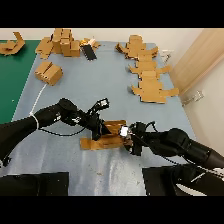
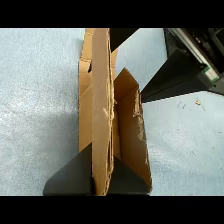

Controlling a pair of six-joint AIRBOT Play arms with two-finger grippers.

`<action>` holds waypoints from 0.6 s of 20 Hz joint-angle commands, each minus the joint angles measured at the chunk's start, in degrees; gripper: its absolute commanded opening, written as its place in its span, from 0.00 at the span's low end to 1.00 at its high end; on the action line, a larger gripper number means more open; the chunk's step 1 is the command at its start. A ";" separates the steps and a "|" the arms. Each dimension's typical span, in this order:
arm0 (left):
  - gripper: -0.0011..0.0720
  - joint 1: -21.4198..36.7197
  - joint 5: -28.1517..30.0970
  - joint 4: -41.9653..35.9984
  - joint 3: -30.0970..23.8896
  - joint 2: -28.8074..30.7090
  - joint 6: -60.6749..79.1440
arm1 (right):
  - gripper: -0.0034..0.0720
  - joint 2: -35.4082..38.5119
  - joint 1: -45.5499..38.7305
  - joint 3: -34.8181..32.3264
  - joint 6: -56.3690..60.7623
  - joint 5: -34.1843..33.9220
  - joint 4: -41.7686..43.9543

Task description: Fold the box.

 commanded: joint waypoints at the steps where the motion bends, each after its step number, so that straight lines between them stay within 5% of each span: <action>1: 0.03 -0.02 0.02 0.02 0.04 0.04 0.00 | 1.00 -1.42 -9.77 0.04 -26.67 -1.29 22.64; 5: 0.03 -0.02 0.02 0.02 0.04 0.04 0.02 | 1.00 -9.18 -14.71 3.02 -40.28 -5.68 30.16; 12: 0.03 -0.02 0.02 0.02 0.04 0.04 0.02 | 1.00 -14.95 -17.75 6.14 -44.17 -10.01 30.88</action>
